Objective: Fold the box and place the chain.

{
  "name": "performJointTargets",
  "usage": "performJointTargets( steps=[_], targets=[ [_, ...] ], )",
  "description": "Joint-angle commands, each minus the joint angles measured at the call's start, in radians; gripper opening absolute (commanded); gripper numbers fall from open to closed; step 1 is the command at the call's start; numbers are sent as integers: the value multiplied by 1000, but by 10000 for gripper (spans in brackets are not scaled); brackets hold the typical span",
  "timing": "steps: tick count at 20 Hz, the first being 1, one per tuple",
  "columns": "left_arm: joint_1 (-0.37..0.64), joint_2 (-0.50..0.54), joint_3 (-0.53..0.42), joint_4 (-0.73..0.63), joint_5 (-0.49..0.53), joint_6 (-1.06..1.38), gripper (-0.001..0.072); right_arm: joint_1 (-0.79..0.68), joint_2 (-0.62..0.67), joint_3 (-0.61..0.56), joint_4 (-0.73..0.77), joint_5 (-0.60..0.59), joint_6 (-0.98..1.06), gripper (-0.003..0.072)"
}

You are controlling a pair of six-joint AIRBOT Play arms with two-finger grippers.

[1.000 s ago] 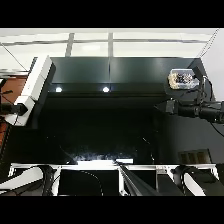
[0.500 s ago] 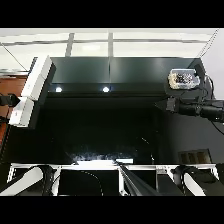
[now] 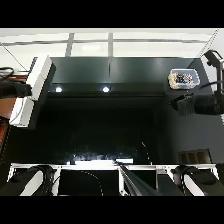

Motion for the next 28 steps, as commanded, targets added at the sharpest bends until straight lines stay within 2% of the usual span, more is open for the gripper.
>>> performJointTargets(
  steps=[1,4,6,8,28],
  targets=[
    [-225,189,-128,-3,135,-72,27,95,160,-112,-149,-217,38,7],
    [-342,374,-354,21,311,-78,27,126,257,-356,-321,-460,192,8],
    [-332,444,-472,33,328,-78,29,118,251,-493,-418,-596,300,10],
    [-310,472,-530,34,327,-78,30,114,250,-546,-426,-665,304,14],
    [-300,473,-536,34,324,-77,30,114,250,-547,-452,-655,304,15]
  ],
)
